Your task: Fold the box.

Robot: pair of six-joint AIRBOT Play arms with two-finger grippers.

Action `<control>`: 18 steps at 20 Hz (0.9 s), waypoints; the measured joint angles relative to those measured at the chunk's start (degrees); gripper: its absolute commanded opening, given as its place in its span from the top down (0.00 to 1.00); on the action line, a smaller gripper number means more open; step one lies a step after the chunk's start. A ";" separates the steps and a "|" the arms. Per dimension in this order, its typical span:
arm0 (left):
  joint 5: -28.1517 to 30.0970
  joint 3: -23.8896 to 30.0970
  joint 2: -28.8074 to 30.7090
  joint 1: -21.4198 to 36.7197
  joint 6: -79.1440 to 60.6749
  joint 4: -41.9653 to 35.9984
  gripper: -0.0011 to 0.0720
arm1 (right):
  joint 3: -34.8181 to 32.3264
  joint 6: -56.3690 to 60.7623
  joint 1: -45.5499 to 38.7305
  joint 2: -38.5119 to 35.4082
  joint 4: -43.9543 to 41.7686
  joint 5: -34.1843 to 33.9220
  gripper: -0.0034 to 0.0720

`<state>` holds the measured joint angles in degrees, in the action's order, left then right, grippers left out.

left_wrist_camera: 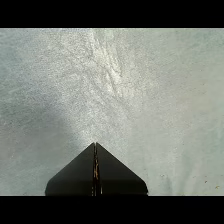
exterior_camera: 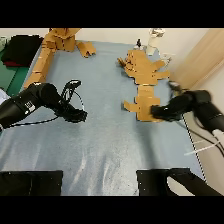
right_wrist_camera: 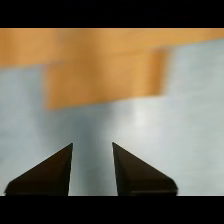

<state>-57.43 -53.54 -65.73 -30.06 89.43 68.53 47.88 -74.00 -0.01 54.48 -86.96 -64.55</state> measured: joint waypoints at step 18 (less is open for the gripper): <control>6.38 0.02 0.00 0.02 0.11 -3.17 0.97 | 19.98 -46.82 -33.18 34.53 -26.71 7.45 0.50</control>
<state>-51.05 -53.52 -65.73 -30.04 89.54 65.36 67.85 -120.81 -33.19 89.01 -113.67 -57.10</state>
